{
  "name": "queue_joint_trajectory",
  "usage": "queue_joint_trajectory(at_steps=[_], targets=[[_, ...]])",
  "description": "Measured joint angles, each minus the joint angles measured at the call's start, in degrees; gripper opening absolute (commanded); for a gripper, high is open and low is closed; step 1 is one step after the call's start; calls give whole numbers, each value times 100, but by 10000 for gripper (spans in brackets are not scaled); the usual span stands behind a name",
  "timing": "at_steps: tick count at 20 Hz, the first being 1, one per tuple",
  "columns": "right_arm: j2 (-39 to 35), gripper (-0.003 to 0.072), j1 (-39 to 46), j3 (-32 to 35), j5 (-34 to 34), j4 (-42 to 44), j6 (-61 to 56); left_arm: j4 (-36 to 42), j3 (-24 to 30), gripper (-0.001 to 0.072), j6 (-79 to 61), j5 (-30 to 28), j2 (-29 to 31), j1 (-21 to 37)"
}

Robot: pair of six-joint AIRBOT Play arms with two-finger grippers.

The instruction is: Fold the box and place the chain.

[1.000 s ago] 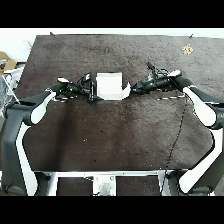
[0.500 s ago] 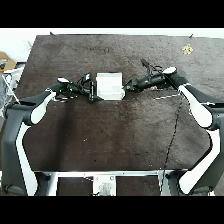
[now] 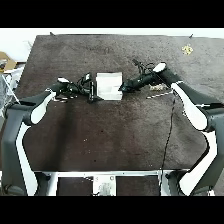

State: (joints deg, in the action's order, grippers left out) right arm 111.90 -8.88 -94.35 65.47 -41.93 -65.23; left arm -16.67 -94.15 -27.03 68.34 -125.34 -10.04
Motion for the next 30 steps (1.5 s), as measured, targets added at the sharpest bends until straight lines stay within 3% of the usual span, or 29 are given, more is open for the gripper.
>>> queue_joint_trajectory(at_steps=[7, 16, 17, 18, 22, 24, 30], targets=[[11, 397, -542, -551, -181, -1803, -1257, 0, 0, 275, 0, 0, 0, 0], [251, 394, -1460, -1453, 459, -4352, -3025, 0, 0, 275, 0, 0, 0, 0], [326, 392, -1541, -1532, 516, -4516, -3156, 0, 0, 275, 0, 0, 0, 0], [404, 304, -1615, -1604, 575, -4690, -3296, 0, 0, 275, 0, 0, 0, 0], [623, 291, -1770, -1742, 614, -5053, -3703, 0, 0, 275, 0, 0, 0, 0], [669, 195, -1805, -1768, 614, -5143, -3816, 0, 0, 275, 0, 0, 0, 0], [739, 193, -1836, -1788, 544, -5261, -4129, 0, 0, 276, 0, 0, 0, 0]])
